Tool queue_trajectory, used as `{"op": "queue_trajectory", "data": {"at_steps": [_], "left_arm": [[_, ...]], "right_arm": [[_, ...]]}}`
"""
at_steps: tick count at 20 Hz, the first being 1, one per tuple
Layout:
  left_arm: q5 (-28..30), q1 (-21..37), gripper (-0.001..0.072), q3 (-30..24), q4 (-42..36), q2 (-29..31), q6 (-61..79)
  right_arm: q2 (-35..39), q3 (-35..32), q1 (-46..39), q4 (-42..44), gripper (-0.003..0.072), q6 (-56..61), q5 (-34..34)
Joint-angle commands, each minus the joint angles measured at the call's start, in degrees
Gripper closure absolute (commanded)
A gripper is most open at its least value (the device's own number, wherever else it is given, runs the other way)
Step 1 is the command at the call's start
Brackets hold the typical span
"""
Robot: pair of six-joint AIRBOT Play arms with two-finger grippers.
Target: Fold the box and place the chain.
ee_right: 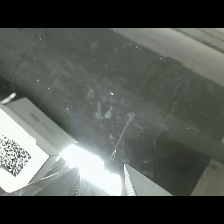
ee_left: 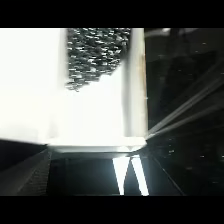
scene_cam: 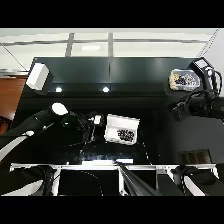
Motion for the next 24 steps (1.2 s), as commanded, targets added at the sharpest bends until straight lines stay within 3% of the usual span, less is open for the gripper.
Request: {"op": "queue_trajectory", "data": {"at_steps": [1, 7, 24], "left_arm": [[-0.5, -0.4, 0.0003, 0.0, -0.6, -2.0, -1.2], [0.8, -0.5, 0.0003, 0.0, -5.1, -2.4, -1.4], [3.3, -3.2, 0.0004, 0.3, -4.5, -3.1, -3.4]], "right_arm": [[0.0, 0.0, 0.0, 0.1, 0.0357, 0.0, -0.6], [0.0, 0.0, 0.0, 0.1, 0.0357, 0.0, -0.6], [0.0, 0.0, 0.0, 1.6, 0.0358, 0.0, -0.6]]}}
